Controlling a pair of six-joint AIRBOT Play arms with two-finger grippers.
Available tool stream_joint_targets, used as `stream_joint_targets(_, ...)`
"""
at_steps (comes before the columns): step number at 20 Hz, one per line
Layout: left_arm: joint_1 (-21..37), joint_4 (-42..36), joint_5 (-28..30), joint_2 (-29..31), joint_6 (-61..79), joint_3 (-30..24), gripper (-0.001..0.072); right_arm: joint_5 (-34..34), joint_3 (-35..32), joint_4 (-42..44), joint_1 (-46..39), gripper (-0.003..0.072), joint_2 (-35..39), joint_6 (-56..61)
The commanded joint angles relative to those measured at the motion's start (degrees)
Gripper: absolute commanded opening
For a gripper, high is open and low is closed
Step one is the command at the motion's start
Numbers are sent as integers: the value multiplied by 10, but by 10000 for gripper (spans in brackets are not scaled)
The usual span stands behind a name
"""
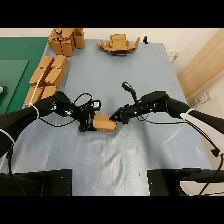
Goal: Fold the box.
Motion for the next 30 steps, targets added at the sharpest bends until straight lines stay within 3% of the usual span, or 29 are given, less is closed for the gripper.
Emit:
stream_joint_targets(1, 0, 0, -3, 0, -1, 0, 225, 125, -23, -25, 35, 224, 18, -81)
stream_joint_targets(2, 0, 0, -3, 0, -1, 0, 226, 144, -19, -27, 40, 415, 18, -81)
stream_joint_targets(5, 0, 0, -3, 0, -14, 0, 225, 120, 13, -33, 40, 432, 19, -81)
stream_joint_targets(8, 0, 0, -3, 0, -15, 0, 225, 43, 45, -67, 40, 432, 19, -81)
stream_joint_targets(10, 0, 0, -3, 0, -15, 0, 226, 13, 47, -78, 40, 508, 20, -81)
stream_joint_targets(18, 0, 0, -2, 0, -15, 0, 225, -7, 47, -115, 48, 524, 29, -81)
stream_joint_targets(20, 0, 0, -2, 0, -15, 0, 226, 23, 47, -131, 58, 489, 29, -81)
stream_joint_targets(21, 0, 0, -2, 0, -15, 0, 226, 41, 47, -131, 63, 352, 29, -81)
stream_joint_targets(22, 0, 0, -2, 0, -15, 0, 225, 54, 47, -131, 69, 264, 29, -81)
stream_joint_targets(26, 0, 0, -1, 0, -15, 0, 225, 69, 47, -136, 81, 224, 29, -81)
stream_joint_targets(27, 0, 0, -1, 0, -15, 0, 226, 69, 47, -136, 81, 146, 29, -81)
stream_joint_targets(30, 0, 0, -1, 0, -15, 0, 225, 57, 47, -139, 82, 145, 31, -81)
